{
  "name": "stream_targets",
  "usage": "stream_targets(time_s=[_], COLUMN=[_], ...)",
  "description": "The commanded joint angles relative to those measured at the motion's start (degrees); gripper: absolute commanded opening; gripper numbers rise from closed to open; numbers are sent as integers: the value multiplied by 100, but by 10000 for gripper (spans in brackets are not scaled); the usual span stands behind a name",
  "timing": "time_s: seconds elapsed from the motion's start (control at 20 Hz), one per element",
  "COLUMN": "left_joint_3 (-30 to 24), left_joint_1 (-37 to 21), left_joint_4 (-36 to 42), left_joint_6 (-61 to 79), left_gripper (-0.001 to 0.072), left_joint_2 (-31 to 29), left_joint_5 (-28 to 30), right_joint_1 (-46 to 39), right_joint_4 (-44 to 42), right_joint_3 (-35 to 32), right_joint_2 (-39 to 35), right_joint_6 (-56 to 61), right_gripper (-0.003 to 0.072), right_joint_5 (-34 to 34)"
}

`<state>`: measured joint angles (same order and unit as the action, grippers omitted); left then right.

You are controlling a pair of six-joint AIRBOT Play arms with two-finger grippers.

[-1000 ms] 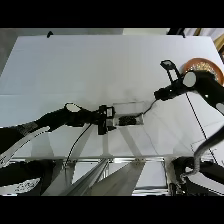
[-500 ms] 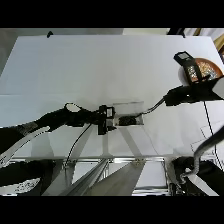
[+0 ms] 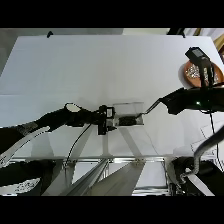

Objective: Fold the box and place the chain.

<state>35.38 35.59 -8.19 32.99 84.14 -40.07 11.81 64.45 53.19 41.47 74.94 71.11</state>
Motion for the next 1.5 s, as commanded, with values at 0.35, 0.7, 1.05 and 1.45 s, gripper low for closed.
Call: stream_targets(time_s=[0.35, 0.7, 1.05, 1.45], left_joint_3=[4, 4, 4, 4], left_joint_1=[-2, -2, -2, -2], left_joint_4=[2, 2, 2, 2], left_joint_6=[0, 2, 2, 2], left_gripper=[254, 254, 254, 254], left_joint_2=[-4, -4, -4, -4], left_joint_5=[0, -2, 0, 0], right_joint_1=[238, 1397, 1491, 1613], right_joint_4=[-1108, -938, -876, -520], right_joint_3=[-142, -291, -302, -315], right_joint_2=[17, 1091, 1921, 2159], right_joint_6=[-286, -345, -345, -339], right_gripper=[12, 12, 14, 117], right_joint_5=[-581, -1167, -1191, -1054])
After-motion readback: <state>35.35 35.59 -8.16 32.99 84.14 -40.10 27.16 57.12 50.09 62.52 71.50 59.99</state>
